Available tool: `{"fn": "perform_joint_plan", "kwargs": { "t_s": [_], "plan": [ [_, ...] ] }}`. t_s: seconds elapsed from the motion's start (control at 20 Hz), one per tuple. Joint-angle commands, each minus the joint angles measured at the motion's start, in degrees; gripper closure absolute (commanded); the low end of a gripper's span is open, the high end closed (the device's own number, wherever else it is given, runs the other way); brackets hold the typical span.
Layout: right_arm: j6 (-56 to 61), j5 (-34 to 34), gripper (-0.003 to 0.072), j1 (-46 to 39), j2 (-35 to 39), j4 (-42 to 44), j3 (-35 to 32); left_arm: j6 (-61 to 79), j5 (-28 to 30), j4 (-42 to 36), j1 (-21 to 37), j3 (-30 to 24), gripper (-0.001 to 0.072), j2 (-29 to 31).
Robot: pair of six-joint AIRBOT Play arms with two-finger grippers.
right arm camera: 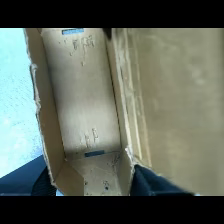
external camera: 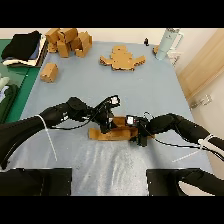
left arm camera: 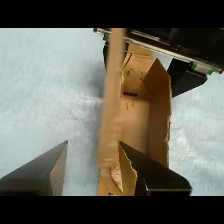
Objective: Fold the box.
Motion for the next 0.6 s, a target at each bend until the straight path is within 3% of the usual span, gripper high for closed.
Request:
{"fn": "perform_joint_plan", "kwargs": {
  "t_s": [0.0, 0.2, 0.35, 0.4, 0.45, 0.55],
  "plan": [
    [0.0, 0.0, 0.0151, 0.0, 0.0, 0.0, 0.0, -12.7, 1.2, 10.3, 0.0, 0.0, 0.0214, 3.2],
    [0.0, 0.0, 0.0149, 0.0, 0.0, 0.0, 0.0, -42.6, -6.3, 29.1, 0.0, 0.0, 0.0215, 8.3],
    [0.0, 0.0, 0.0149, 0.0, 0.0, 0.0, 0.0, -56.3, -19.5, 29.9, -0.3, 0.0, 0.0233, 10.5],
    [0.0, 0.0, 0.0149, 0.0, 0.0, 0.0, 0.0, -60.3, -22.9, 28.2, -0.7, 0.0, 0.0388, 10.6],
    [0.0, 0.0, 0.0148, 0.0, 0.0, 0.0, 0.0, -64.1, -25.1, 25.0, -1.5, 0.0, 0.0709, 10.6],
    [0.0, 0.0, 0.0149, 0.0, 0.0, 0.0, 0.0, -64.5, -22.5, 16.3, -3.6, 0.2, 0.0698, 10.4]
  ]
}}
